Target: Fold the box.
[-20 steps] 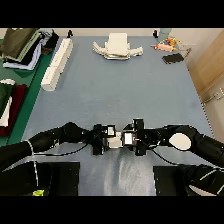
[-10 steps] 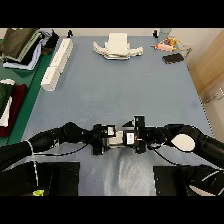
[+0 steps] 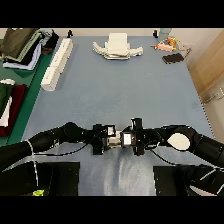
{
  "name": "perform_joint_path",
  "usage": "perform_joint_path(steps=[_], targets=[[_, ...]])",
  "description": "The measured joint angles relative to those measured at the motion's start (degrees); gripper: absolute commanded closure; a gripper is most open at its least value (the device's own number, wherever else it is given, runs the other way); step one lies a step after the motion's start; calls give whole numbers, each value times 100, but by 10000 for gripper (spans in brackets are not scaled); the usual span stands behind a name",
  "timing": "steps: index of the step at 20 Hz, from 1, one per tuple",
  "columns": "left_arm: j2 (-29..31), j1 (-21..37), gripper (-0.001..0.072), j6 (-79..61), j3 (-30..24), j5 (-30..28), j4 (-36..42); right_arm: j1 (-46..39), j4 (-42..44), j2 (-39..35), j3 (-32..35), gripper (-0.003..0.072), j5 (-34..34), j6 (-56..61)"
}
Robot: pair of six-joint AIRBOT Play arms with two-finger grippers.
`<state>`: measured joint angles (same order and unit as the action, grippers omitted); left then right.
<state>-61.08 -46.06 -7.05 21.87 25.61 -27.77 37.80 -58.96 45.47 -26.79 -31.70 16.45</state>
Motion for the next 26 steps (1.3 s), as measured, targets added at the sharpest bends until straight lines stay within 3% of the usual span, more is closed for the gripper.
perform_joint_path(steps=[14, 19, 20, 21, 22, 26], targets=[[2, -2, 306, -4, 0, 7, -13, 83, 363, 116, -4, 404, -507, 0], [2, -2, 306, 4, 0, 7, -4, 79, 417, -103, -2, 363, -446, 173], [2, -2, 305, 4, 0, 7, -4, 79, 479, -162, -2, 377, -378, 400], [2, -2, 306, 4, 0, 7, -4, 79, 529, -201, -2, 502, -334, 708], [2, -2, 306, 4, 0, 7, -4, 79, 564, -227, -2, 676, -291, 1117], [2, -2, 306, 2, 0, 7, -4, 79, 872, -219, 146, 682, 105, 2409]])
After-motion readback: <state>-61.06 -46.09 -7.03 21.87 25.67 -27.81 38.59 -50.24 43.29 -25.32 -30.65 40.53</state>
